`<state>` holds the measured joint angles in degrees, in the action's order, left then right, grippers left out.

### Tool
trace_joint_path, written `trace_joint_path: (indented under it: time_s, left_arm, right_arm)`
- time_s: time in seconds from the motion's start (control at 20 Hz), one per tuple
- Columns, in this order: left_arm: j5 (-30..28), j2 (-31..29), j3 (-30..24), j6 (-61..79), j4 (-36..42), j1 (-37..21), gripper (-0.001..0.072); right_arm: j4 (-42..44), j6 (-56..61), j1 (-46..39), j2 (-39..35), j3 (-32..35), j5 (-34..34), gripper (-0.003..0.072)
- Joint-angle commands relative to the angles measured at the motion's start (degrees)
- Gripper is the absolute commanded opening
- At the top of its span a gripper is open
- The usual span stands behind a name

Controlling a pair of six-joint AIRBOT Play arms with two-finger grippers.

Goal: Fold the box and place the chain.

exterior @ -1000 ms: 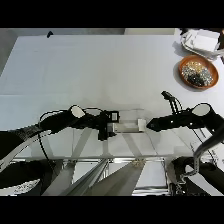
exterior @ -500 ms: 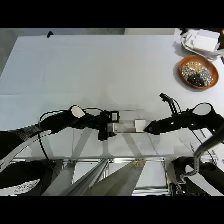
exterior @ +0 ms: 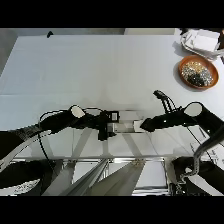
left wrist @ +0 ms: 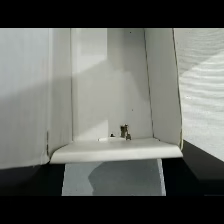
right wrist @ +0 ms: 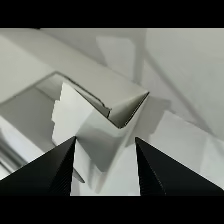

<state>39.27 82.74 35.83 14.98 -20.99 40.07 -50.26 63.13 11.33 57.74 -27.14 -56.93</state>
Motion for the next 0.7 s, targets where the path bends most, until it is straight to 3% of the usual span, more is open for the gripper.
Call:
trace_joint_path:
  time_s: [0.0,0.65]
  left_arm:
    - [0.0,0.0,0.0,0.1,0.0,0.0,0.0311]
    - [0.0,0.0,0.0,0.1,0.0,0.0,0.0311]
  right_arm:
    - [-11.3,11.5,5.1,0.3,-3.3,2.8,0.0408]
    - [-27.0,42.6,23.3,12.6,-12.3,1.0,0.04]
